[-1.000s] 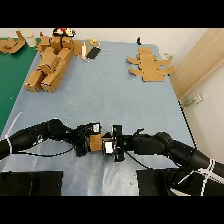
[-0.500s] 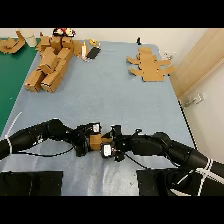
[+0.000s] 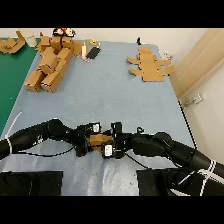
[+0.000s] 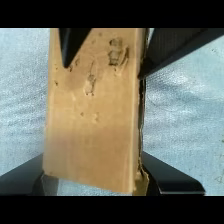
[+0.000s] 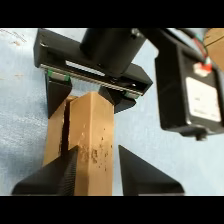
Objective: Fold the box.
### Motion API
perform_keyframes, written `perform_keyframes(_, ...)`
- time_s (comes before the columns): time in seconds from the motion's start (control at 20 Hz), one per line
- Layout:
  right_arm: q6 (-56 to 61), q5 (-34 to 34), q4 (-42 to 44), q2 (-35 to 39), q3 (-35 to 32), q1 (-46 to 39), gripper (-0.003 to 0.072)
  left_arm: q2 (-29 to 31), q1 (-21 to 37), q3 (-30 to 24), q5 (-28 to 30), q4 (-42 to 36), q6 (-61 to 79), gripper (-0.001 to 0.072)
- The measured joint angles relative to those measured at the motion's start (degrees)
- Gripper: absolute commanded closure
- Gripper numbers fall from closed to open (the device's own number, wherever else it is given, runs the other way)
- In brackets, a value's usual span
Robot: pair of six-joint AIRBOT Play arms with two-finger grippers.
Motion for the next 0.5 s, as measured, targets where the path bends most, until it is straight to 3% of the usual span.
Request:
perform_keyframes(0.2,0.0,0.3,-0.5,0.2,0.0,-0.1,0.0356,0.0,0.0,0.0,0.0,0.0,0.0,0.025)
perform_keyframes(0.3,0.2,0.3,-0.7,0.1,0.0,-0.1,0.0404,0.0,0.0,0.0,0.0,0.0,0.0,0.025)
perform_keyframes(0.5,0.5,-1.6,0.5,-0.6,0.0,0.0,0.0404,0.0,0.0,0.0,0.0,0.0,0.0,0.025)
